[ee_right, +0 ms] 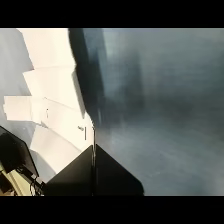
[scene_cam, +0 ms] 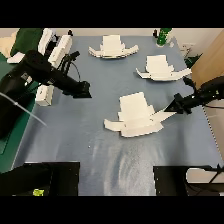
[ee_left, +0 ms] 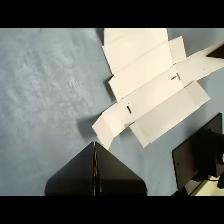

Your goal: Fold the box.

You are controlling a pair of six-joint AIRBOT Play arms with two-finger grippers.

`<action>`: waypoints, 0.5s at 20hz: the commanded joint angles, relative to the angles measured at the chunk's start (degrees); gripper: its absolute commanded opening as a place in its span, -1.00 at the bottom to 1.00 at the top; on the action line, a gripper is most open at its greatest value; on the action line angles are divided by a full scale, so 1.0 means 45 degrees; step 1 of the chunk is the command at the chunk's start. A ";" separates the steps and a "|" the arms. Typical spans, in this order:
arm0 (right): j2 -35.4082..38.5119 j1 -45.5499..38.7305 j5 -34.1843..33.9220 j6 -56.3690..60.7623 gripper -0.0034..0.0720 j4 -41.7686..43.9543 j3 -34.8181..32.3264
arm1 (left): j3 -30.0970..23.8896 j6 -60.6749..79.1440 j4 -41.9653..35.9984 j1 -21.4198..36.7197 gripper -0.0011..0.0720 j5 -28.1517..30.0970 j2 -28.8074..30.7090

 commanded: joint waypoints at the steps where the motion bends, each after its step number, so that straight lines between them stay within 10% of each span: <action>1: 0.3531 0.1744 0.1914 0.1452 -0.91 0.0238 -0.3337 | -0.2259 0.0685 -0.0369 0.0690 -0.94 -0.0767 0.1719; 7: 0.8058 0.4779 0.4124 0.5008 -0.91 -0.0364 -0.7694 | -0.5343 0.0699 -0.0350 0.1282 -0.93 -0.0549 0.3730; 10: 0.7883 0.4828 0.3944 0.4974 -0.35 -0.0427 -0.7728 | -0.5348 0.0670 -0.0369 0.1277 -0.93 -0.0117 0.3735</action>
